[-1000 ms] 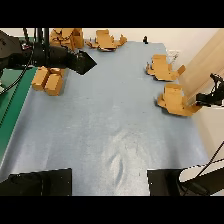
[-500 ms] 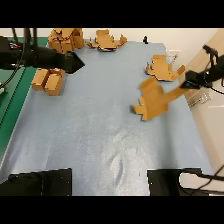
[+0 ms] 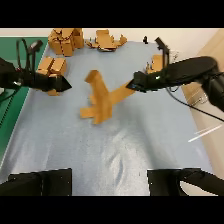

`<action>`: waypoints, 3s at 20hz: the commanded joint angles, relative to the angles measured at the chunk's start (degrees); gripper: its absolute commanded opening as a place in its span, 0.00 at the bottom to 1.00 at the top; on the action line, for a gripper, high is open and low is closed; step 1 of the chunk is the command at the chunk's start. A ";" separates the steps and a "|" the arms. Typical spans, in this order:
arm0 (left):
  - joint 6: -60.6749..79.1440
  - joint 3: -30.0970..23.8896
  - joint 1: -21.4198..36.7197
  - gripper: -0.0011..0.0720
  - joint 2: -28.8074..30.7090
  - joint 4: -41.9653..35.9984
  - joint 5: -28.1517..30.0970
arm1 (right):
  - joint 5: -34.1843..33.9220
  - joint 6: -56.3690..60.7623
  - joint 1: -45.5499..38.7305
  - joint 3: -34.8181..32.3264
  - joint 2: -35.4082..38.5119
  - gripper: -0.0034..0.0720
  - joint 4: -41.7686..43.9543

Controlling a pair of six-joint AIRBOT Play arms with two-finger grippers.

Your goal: Fold the box.

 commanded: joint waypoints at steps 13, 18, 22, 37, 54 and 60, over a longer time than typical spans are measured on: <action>30.27 -5.01 -1.75 0.95 -29.38 -25.42 -2.99 | 41.00 -3.89 6.93 -38.73 -2.51 0.05 -9.11; 35.21 -4.68 -5.27 0.95 -32.85 -33.14 -3.50 | 43.52 -4.94 7.26 -38.80 -2.56 0.05 -8.76; 35.43 -2.45 -6.82 0.64 -32.89 -32.63 -3.23 | 42.73 -4.96 7.37 -38.80 -2.56 0.05 -8.76; 26.29 8.59 -1.51 0.64 -39.50 -25.24 -12.92 | 42.38 -10.03 7.37 -38.80 -2.51 0.05 -8.00; 26.21 10.82 -6.82 0.64 -42.62 -23.41 -10.03 | 43.69 -10.12 7.37 -38.80 -2.56 0.05 -8.31; 25.94 13.38 -6.86 0.63 -44.89 -24.06 -13.55 | 43.67 -10.10 7.37 -38.80 -2.56 0.05 -8.11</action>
